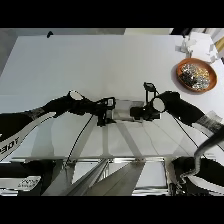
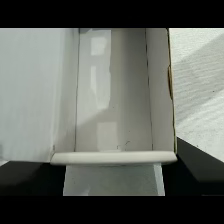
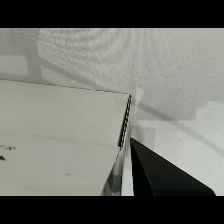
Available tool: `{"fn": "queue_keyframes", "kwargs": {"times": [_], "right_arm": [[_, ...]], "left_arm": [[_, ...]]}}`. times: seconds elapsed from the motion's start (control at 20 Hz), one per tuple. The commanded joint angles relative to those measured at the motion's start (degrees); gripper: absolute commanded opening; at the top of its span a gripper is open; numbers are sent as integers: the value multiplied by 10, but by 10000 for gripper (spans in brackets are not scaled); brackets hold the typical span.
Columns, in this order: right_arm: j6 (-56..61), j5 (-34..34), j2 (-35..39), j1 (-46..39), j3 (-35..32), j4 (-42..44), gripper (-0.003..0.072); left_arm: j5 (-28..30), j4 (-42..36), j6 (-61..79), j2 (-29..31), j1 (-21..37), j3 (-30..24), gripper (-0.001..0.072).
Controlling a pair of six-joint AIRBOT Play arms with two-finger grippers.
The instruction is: Fold the box and place the chain.
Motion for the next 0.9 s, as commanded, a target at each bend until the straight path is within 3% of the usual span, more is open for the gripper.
{"fn": "queue_keyframes", "kwargs": {"times": [0.0,0.2,0.3,0.5,0.6,0.85], "right_arm": [[30,-16,-7,7,0,-8,288],[30,-19,-7,7,0,-15,73],[30,-17,-8,7,0,-22,19],[29,-19,-8,10,0,-36,28],[29,-26,-7,10,0,-36,223],[29,-43,-8,10,0,-38,222]], "left_arm": [[0,0,0,0,0,0,10],[0,0,0,0,0,0,10],[0,0,0,0,0,0,10],[0,0,0,0,0,0,10],[0,0,0,0,0,0,10],[0,0,0,0,0,0,10]]}}
